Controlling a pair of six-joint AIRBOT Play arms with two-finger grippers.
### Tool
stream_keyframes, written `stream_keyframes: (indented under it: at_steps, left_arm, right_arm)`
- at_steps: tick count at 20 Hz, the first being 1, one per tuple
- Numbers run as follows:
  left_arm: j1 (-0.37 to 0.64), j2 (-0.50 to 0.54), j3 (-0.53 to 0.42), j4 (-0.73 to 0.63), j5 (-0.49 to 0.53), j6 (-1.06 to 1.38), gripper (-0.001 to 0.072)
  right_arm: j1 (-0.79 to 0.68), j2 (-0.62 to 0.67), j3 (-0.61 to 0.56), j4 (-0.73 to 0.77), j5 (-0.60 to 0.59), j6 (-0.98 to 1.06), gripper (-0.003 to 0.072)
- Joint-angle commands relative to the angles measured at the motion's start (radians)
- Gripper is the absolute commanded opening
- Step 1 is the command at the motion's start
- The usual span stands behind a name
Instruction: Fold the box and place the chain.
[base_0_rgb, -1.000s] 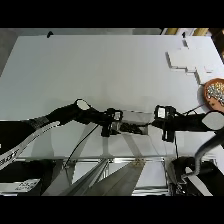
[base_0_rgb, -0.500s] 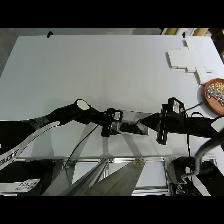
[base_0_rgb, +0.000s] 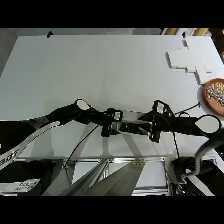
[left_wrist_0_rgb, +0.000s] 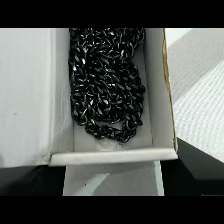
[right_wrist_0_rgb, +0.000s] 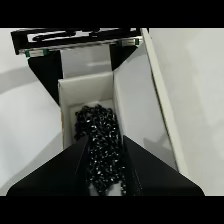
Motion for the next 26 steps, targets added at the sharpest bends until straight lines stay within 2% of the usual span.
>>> stream_keyframes:
  at_steps: [1, 3, 6, 8, 10, 15, 18, 21, 22, 23, 26]
  left_arm:
    - [0.001, 0.000, 0.001, 0.000, 0.000, 0.000, 0.0134]
    - [0.001, 0.000, 0.001, 0.000, 0.000, 0.000, 0.0134]
    - [0.001, 0.000, 0.001, 0.000, 0.000, 0.000, 0.0134]
    - [0.000, 0.000, 0.001, 0.000, 0.000, 0.000, 0.0134]
    - [0.000, 0.000, 0.001, 0.000, 0.000, 0.000, 0.0134]
    - [0.000, 0.000, 0.001, 0.000, 0.000, 0.000, 0.0134]
    - [0.001, 0.000, 0.001, 0.000, 0.000, 0.000, 0.0134]
    - [0.001, 0.000, 0.001, 0.000, 0.000, 0.000, 0.0134]
    - [0.001, 0.000, 0.001, 0.000, 0.000, 0.000, 0.0134]
    - [0.000, 0.000, 0.001, 0.000, 0.000, 0.000, 0.0134]
    - [0.000, 0.000, 0.001, 0.000, 0.000, 0.000, 0.0134]
  right_arm:
    - [0.007, -0.019, 0.087, -0.115, 0.026, 0.039, 0.0254]
    - [-0.020, -0.019, 0.168, -0.213, 0.047, 0.094, 0.0254]
    - [-0.158, -0.019, 0.214, -0.258, 0.048, 0.102, 0.0251]
    - [-0.264, -0.019, 0.214, -0.267, 0.046, 0.110, 0.0163]
    - [-0.309, -0.021, 0.214, -0.306, 0.045, 0.112, 0.0155]
    - [-0.262, -0.104, 0.186, -0.508, 0.103, 0.109, 0.0179]
    - [-0.185, -0.142, 0.111, -0.491, 0.112, 0.003, 0.0179]
    - [-0.119, -0.155, 0.025, -0.483, 0.072, -0.112, 0.0187]
    - [-0.109, -0.156, 0.002, -0.467, 0.046, -0.136, 0.0217]
    - [-0.103, -0.159, -0.013, -0.443, 0.020, -0.155, 0.0294]
    - [-0.103, -0.163, -0.026, -0.378, -0.016, -0.191, 0.0302]
